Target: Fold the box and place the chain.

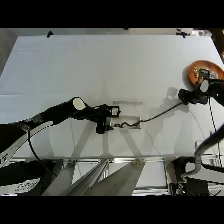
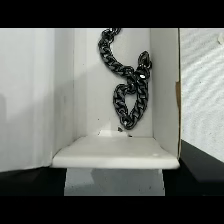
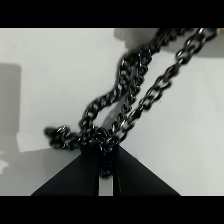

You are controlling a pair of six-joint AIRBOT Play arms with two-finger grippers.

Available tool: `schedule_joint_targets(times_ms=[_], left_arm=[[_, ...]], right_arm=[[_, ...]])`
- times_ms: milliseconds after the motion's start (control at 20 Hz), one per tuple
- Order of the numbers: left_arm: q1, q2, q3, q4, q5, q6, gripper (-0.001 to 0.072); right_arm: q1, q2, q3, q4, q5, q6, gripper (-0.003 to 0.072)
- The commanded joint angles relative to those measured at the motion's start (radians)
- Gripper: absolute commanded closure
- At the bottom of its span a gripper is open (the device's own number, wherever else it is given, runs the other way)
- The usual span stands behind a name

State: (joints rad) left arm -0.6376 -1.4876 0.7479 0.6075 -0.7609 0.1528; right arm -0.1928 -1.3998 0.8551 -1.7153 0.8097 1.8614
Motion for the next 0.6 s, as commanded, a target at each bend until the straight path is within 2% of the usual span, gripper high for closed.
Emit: schedule_joint_targets(times_ms=[0, 250, 550], left_arm=[[0.0, 0.0, 0.0, -0.001, 0.0, 0.0, 0.0362], [0.0, 0.0, 0.0, -0.001, 0.0, 0.0, 0.0362], [0.0, 0.0, 0.0, -0.001, 0.0, 0.0, 0.0362]], right_arm=[[0.042, 0.079, 0.002, -0.001, -0.002, -0.011, 0.0667], [0.183, 0.301, 0.002, -0.008, 0.107, -0.114, 0.0667], [0.437, 0.581, 0.002, -0.008, 0.196, -0.104, 0.0667]])
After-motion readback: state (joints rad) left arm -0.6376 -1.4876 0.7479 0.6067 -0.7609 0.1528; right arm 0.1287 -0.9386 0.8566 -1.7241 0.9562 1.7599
